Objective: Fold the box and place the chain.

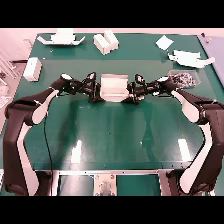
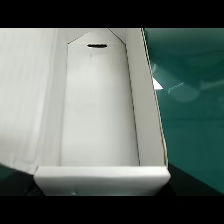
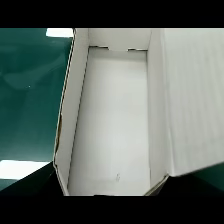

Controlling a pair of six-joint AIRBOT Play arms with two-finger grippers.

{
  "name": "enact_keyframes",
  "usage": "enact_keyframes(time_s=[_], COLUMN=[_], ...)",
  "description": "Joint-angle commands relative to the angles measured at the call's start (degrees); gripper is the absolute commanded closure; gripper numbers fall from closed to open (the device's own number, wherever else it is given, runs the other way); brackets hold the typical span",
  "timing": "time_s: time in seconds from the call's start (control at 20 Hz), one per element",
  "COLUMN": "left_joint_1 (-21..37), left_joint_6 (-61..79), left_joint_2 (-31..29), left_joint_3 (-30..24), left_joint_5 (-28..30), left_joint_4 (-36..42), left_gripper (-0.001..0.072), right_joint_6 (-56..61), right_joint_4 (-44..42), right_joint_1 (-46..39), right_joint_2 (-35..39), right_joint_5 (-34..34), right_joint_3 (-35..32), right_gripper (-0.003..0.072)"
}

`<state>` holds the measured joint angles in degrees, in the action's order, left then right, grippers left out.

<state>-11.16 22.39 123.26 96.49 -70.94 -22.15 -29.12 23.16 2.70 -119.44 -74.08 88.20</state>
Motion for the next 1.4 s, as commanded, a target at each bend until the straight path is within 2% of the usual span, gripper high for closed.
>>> enact_keyframes(time_s=[0.0,0.25,0.3,0.35,0.4,0.7,1.35], left_joint_1=[0.0,0.0,0.0,0.0,0.0,0.0,0.0], left_joint_6=[0.0,0.0,0.0,0.0,0.0,0.0,0.0], left_joint_2=[0.0,0.0,0.0,0.0,0.0,0.0,0.0], left_joint_3=[0.0,0.0,0.0,0.0,0.0,0.0,0.0], left_joint_5=[-0.1,-0.1,0.0,0.0,0.0,0.0,0.0], left_joint_4=[0.1,0.1,0.1,0.1,0.1,0.1,-0.1], left_gripper=[0.0312,0.0312,0.0312,0.0312,0.0312,0.0312,0.0312], right_joint_6=[0.0,3.2,3.2,3.2,3.3,5.0,12.9], right_joint_4=[-0.3,-1.7,-1.7,-1.5,-1.1,4.7,10.5], right_joint_1=[0.0,-0.5,-0.7,-0.8,-1.0,-1.5,-3.8], right_joint_2=[0.0,0.0,0.2,0.3,0.3,1.2,5.3], right_joint_5=[0.1,-0.7,-0.8,-0.8,-1.2,-2.9,-7.0], right_joint_3=[0.0,0.2,0.5,0.6,0.9,1.8,4.7], right_gripper=[0.0146,0.0133,0.0041,0.0023,-0.0032,-0.0034,-0.0034])
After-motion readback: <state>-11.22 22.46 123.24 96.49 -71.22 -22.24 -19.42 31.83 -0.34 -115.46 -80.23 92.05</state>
